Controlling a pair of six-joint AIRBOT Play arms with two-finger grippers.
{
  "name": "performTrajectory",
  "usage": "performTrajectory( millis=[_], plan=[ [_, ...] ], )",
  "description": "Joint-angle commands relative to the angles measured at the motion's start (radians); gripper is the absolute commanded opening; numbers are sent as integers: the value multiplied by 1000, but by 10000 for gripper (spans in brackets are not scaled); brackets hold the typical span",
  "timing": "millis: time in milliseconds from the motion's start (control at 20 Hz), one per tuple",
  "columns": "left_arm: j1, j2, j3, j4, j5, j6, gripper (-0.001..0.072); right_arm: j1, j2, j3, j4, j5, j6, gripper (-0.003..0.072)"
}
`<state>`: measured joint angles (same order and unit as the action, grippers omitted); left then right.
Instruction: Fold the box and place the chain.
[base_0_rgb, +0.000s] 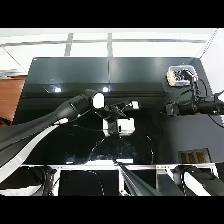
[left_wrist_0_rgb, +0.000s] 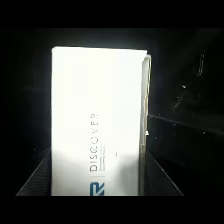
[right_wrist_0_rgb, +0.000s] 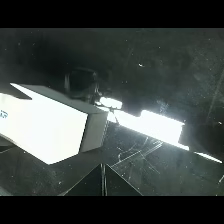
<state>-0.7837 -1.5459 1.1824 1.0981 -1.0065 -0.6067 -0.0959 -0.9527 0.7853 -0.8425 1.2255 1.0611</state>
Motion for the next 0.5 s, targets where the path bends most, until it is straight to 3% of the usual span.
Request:
performTrajectory(
  millis=[0, 100, 150, 200, 250, 450],
  plan=[
    [-37, -31, 1, 84, 11, 0, 699, 1, 0, 0, 0, 0, 0, 11],
    [-56, -40, 1, 130, 39, -4, 680, 1, 0, 0, 0, 0, 0, 11],
    [-59, -39, 5, 137, 47, -10, 561, 1, 0, 0, 0, -1, 0, 11],
    [-58, -34, 22, 161, 37, -43, 287, 1, 0, 0, 0, -1, 0, 11],
    [-54, -25, 42, 196, 29, -87, 217, 1, 0, 0, 0, -1, 0, 11],
    [30, 47, 164, 397, -72, -270, 217, 1, 0, 0, 0, -14, 1, 11]
  ],
)
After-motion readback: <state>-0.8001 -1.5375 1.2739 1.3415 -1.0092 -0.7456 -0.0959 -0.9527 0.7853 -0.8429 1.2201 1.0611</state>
